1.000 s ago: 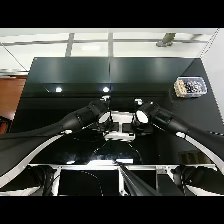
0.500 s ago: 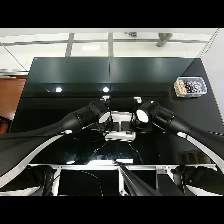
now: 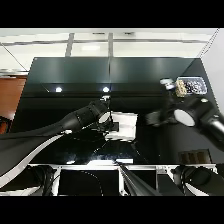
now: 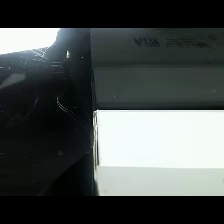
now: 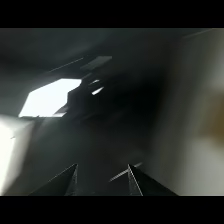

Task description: Fold the box and place the chain.

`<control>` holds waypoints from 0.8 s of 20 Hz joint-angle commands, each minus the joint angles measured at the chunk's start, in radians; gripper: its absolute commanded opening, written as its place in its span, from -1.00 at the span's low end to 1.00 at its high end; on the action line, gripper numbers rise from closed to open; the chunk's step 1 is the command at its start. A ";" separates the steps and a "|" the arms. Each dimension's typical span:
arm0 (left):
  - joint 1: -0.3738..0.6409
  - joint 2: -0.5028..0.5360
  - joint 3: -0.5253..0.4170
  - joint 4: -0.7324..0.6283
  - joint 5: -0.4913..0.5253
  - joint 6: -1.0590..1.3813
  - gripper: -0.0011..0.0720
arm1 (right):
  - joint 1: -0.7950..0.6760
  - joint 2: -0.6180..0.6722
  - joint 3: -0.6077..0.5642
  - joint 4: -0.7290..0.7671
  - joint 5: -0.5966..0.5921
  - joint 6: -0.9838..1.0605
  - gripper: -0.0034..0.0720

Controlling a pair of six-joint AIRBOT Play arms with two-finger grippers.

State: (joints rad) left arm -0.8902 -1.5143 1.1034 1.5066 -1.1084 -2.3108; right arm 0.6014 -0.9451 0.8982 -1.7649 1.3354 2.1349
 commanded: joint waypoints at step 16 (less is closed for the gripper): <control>0.000 0.000 0.001 0.000 0.000 -0.001 -0.89 | -0.906 -0.660 0.492 0.563 -0.307 -0.306 1.00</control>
State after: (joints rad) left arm -0.8906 -1.5143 1.1034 1.5089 -1.1088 -2.3116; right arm -0.2863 -1.4796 1.2682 -1.3750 0.9676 1.8584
